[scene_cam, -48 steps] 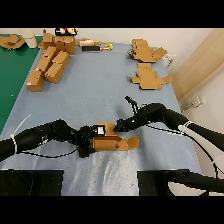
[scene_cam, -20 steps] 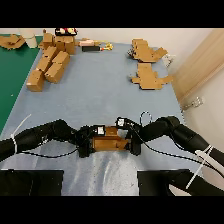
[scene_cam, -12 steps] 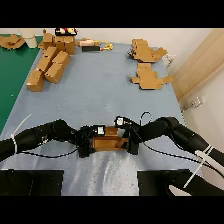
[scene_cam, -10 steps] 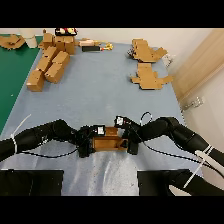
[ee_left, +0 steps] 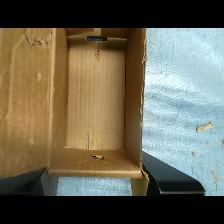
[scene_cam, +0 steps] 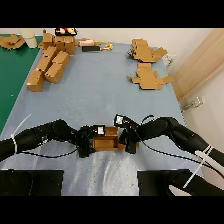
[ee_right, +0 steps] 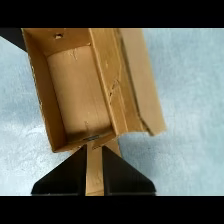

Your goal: Fold the box.

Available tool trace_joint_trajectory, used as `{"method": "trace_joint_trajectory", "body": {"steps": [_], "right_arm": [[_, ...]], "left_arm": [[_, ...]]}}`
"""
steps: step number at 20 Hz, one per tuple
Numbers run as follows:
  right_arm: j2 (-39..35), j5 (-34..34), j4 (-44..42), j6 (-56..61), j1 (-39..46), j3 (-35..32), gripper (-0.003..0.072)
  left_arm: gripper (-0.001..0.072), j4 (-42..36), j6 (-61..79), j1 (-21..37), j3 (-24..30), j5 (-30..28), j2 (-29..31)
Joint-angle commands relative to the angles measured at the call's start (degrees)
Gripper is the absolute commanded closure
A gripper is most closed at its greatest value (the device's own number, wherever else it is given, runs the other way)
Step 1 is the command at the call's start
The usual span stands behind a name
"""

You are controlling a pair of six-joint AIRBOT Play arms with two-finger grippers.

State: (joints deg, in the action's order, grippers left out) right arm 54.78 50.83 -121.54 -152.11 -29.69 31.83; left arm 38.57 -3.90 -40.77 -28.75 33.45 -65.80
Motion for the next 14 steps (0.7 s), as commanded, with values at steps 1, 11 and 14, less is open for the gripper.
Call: {"method": "trace_joint_trajectory", "body": {"steps": [1,11,14], "right_arm": [[0.63,-2.34,-0.42,-0.50,-2.14,-0.02,0.0544],[2.38,-4.44,-0.50,-0.50,-5.33,-0.02,0.0201],[2.40,-3.76,-1.33,-0.44,-5.33,-0.02,0.0197]], "left_arm": [[0.0272,0.02,0.02,0.04,0.00,-0.02,0.02],[0.0272,0.02,0.02,0.04,0.00,-0.02,0.02],[0.0272,0.02,0.02,0.04,0.00,-0.02,0.02]]}}
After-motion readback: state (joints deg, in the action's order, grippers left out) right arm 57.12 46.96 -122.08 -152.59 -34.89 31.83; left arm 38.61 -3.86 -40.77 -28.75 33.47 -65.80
